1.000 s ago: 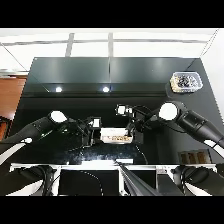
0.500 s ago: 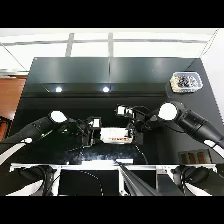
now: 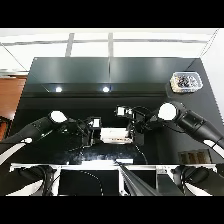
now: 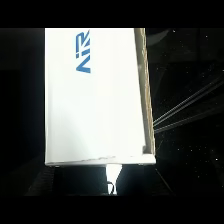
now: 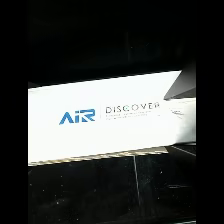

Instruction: Fold the box and place the chain.

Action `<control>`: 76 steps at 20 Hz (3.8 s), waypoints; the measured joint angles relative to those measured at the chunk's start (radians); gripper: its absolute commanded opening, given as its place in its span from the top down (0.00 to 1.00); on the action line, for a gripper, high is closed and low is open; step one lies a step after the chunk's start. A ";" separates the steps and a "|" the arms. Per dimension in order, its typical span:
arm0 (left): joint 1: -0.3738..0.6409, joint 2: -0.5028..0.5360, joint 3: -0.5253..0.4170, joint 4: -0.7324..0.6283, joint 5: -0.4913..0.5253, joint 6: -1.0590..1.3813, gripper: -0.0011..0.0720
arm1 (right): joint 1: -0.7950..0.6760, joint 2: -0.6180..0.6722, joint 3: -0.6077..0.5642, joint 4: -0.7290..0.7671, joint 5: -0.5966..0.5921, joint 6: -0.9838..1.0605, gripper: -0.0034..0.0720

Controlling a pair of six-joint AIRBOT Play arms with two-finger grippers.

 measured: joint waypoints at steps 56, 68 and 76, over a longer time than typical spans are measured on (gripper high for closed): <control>0.000 0.000 0.000 0.000 0.000 0.000 0.59 | -0.076 -0.131 -0.136 0.518 -0.088 0.506 0.94; 0.012 0.030 0.001 0.028 -0.006 -0.036 0.58 | -0.197 0.002 -0.024 0.432 0.072 0.463 0.94; 0.091 0.166 0.004 0.149 -0.041 -0.233 0.01 | -0.529 0.223 0.023 0.254 0.240 0.546 0.94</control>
